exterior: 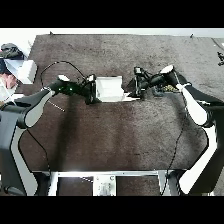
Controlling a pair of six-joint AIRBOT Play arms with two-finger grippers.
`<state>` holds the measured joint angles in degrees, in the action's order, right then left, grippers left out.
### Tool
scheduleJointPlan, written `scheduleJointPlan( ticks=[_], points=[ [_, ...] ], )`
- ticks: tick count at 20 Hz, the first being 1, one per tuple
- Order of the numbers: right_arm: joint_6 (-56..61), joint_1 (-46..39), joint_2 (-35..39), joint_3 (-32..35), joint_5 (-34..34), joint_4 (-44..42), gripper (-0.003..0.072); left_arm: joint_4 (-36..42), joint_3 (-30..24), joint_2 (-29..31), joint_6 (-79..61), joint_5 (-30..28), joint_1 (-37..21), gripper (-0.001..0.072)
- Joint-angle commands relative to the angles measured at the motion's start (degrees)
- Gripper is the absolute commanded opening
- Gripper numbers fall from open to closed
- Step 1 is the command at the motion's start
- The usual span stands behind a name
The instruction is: Fold the box and place the chain.
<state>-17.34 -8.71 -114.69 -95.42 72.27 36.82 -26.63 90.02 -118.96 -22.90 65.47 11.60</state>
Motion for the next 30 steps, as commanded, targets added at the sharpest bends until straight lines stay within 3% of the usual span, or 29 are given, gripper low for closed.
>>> scheduleJointPlan(
  ticks=[1, 2, 3, 6, 10, 14, 24, 30],
  points=[
    [0.13, -0.92, 2.73, -0.04, 2.36, -4.50, 0.0485, 0.07, -0.02, -0.04, 0.11, 0.04, 0.00, 0.0352],
    [0.70, -0.46, 2.91, -0.04, 3.89, -8.66, 0.0182, 0.07, -0.02, -0.04, 0.11, 0.04, 0.00, 0.0352],
    [0.70, 0.22, 2.86, -0.04, 4.52, -12.50, 0.0001, 0.07, -0.02, -0.04, 0.11, -0.02, 0.02, 0.0352],
    [0.74, 3.17, 2.80, -0.04, 2.95, -17.16, -0.0009, 0.07, -0.02, -0.04, 0.11, -0.04, 0.02, 0.0352],
    [2.62, 6.45, 2.16, 0.02, -9.79, -17.14, -0.0009, 0.07, -0.02, -0.04, 0.11, -0.04, 0.02, 0.0352],
    [2.62, 7.43, 0.33, 0.02, -17.18, -12.61, -0.0009, 0.09, -0.02, -0.04, 0.11, -0.04, 0.02, 0.0352],
    [2.62, 7.41, -1.42, 0.09, -15.76, -4.72, -0.0009, 0.09, -0.02, -0.04, 0.11, -0.07, 0.02, 0.0352],
    [2.60, 7.37, -1.20, -1.44, -15.69, -6.03, -0.0009, 0.09, -0.02, -0.04, 0.11, -0.09, 0.00, 0.0353]
  ],
)
